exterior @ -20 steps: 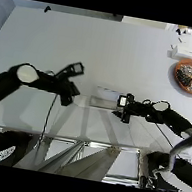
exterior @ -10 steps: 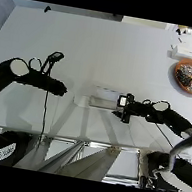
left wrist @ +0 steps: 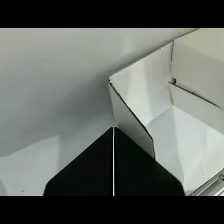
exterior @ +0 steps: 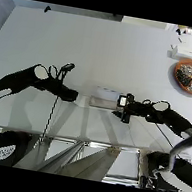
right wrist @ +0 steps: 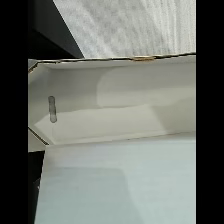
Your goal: Fold the box and place the chain.
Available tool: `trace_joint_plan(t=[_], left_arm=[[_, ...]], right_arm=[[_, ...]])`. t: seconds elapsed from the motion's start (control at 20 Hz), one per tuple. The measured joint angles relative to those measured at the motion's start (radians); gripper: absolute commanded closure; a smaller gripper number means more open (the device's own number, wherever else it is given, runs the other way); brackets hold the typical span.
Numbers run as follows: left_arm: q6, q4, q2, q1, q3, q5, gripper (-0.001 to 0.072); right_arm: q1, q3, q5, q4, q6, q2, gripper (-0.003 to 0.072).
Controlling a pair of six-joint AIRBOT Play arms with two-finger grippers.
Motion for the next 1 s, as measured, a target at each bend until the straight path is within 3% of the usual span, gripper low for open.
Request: trace_joint_plan(t=[0.55, 1.0], left_arm=[[0.100, -0.121, 0.041, -0.043, 0.000, 0.032, 0.0709], [-0.088, 0.053, 0.066, -0.010, 0.000, 0.034, 0.0709]], right_arm=[[0.000, 0.000, 0.001, 0.000, 0.000, 0.000, 0.0282], [0.000, 0.000, 0.000, 0.000, 0.000, 0.000, 0.0282]])
